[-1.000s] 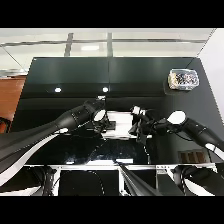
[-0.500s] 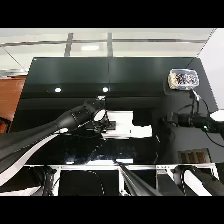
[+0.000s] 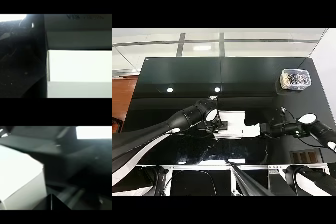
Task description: Fold the box and place the chain.
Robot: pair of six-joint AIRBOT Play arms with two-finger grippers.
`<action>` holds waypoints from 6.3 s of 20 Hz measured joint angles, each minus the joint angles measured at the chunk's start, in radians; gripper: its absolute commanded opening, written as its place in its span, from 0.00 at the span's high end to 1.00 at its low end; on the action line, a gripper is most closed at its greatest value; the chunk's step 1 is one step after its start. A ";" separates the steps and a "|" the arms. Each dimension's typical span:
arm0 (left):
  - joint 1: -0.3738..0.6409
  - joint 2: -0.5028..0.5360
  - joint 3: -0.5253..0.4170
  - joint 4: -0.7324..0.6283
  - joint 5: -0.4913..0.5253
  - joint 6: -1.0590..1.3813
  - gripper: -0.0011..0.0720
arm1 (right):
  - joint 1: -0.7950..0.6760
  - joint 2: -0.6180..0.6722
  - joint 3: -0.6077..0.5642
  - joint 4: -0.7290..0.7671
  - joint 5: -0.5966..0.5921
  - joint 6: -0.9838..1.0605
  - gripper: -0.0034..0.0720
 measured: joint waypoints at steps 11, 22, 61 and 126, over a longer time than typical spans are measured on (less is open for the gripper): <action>0.000 0.000 0.000 -0.002 0.003 0.000 0.94 | 0.058 -0.040 0.123 0.091 0.155 -0.098 0.36; 0.000 0.000 0.000 -0.003 0.005 0.000 0.94 | 0.292 -0.041 0.243 -0.082 0.011 0.207 0.38; 0.000 0.000 0.000 -0.003 0.006 -0.003 0.94 | 0.780 -0.256 0.565 -0.943 0.054 1.240 0.92; 0.000 0.000 0.000 -0.007 -0.021 0.000 0.94 | -0.183 -0.721 1.311 -0.837 0.035 1.393 0.17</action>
